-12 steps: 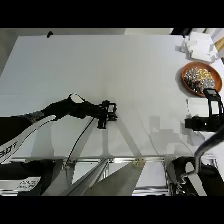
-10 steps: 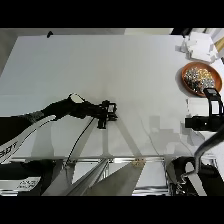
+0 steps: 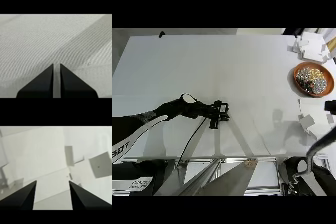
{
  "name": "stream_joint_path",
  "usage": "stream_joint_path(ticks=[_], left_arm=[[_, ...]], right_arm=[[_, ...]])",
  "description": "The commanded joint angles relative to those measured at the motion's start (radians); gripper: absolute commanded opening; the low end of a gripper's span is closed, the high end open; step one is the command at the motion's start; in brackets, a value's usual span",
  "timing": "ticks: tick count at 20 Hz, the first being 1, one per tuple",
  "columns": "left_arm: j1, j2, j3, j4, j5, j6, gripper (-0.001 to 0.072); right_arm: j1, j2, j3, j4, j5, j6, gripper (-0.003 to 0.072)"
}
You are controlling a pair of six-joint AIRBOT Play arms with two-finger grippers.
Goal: Fold the box and place the chain.
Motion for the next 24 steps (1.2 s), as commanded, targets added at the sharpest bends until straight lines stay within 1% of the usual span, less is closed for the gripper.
stream_joint_path(ticks=[1, 2, 3, 5, 7, 10, 13, 15, 17, 18, 19, 20, 21, 24], left_arm=[[0.0, 0.0, 0.0, 0.0, 0.0, 0.0, 0.0091], [0.0, 0.0, 0.0, 0.0, 0.0, 0.0, 0.0091], [0.0, 0.0, 0.0, 0.0, 0.0, 0.0, 0.0091], [0.0, 0.0, 0.0, 0.0, 0.0, 0.0, 0.0091], [0.0, 0.0, 0.0, 0.0, 0.0, 0.0, 0.0091], [0.0, 0.0, 0.0, 0.0, 0.0, 0.0, 0.0091], [0.0, 0.0, 0.0, 0.0, 0.0, 0.0, 0.0091], [0.0, 0.0, 0.0, 0.0, 0.0, 0.0, 0.0091], [0.0, 0.0, 0.0, 0.0, 0.001, 0.0, 0.0091], [0.0, 0.0, 0.0, 0.0, 0.0, 0.0, 0.0091], [0.0, 0.0, 0.0, 0.0, 0.0, 0.0, 0.0091], [0.0, 0.0, 0.0, 0.0, 0.0, 0.0, 0.0091], [0.0, 0.0, 0.0, 0.0, 0.0, 0.0, 0.0091], [0.0, 0.0, 0.0, 0.0, 0.0, 0.0, 0.0091]], right_arm=[[-0.118, -0.286, 0.237, -0.083, 0.1, -0.046, 0.049], [-0.141, -0.355, 0.29, -0.094, 0.146, -0.065, 0.0552], [-0.169, -0.416, 0.338, -0.101, 0.183, -0.089, 0.0588], [-0.228, -0.483, 0.374, -0.102, 0.194, -0.153, 0.0588], [-0.29, -0.52, 0.374, -0.11, 0.191, -0.24, 0.0587], [-0.376, -0.576, 0.374, -0.109, 0.18, -0.289, 0.0588], [-0.396, -0.627, 0.374, -0.072, 0.154, -0.361, 0.0588], [-0.388, -0.66, 0.374, -0.011, 0.133, -0.385, 0.0573], [-0.379, -0.695, 0.374, -0.013, 0.156, -0.385, 0.0514], [-0.378, -0.714, 0.374, -0.019, 0.185, -0.385, 0.0457], [-0.378, -0.725, 0.374, -0.019, 0.219, -0.387, 0.0361], [-0.378, -0.728, 0.374, -0.006, 0.25, -0.426, 0.0066], [-0.372, -0.719, 0.374, 0.027, 0.272, -0.471, 0.002], [-0.322, -0.647, 0.373, 0.191, 0.272, -0.563, 0.002]])
